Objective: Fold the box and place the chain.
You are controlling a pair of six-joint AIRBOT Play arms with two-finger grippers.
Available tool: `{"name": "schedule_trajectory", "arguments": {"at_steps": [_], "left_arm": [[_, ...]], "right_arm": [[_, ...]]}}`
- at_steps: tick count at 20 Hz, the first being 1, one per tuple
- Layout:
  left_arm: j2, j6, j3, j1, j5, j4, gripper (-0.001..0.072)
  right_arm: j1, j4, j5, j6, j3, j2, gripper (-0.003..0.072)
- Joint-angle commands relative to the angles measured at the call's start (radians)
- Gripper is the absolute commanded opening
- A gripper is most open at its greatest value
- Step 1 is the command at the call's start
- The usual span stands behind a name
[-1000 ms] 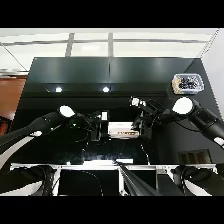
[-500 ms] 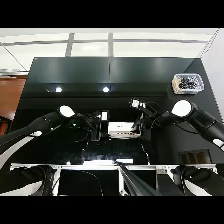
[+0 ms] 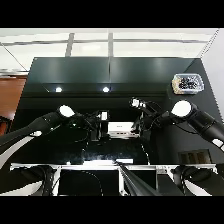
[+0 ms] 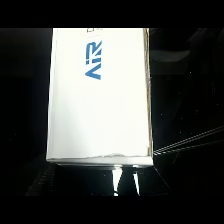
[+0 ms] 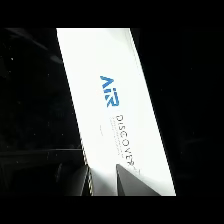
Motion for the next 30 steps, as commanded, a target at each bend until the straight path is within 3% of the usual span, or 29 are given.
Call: {"name": "schedule_trajectory", "arguments": {"at_steps": [1, 21, 27, 29, 30], "left_arm": [[0.000, 0.001, 0.001, 0.000, 0.000, 0.000, 0.0395], [0.000, 0.001, 0.001, 0.000, -0.002, 0.000, 0.0395], [0.000, 0.001, 0.001, 0.000, -0.002, 0.000, 0.0395], [0.000, 0.001, 0.001, 0.000, -0.001, 0.000, 0.0395], [0.000, 0.001, 0.001, 0.000, -0.001, 0.000, 0.0395]], "right_arm": [[0.000, 0.032, -0.007, 0.000, 0.000, 0.001, 0.0214], [0.024, 0.026, -0.019, 0.051, 0.002, -0.044, 0.0213], [-0.072, 0.028, 0.115, 0.218, 0.032, 0.036, 0.0213], [-0.149, 0.025, 0.179, 0.338, 0.031, 0.052, 0.0186], [-0.190, 0.017, 0.209, 0.396, 0.031, 0.052, 0.0010]]}}
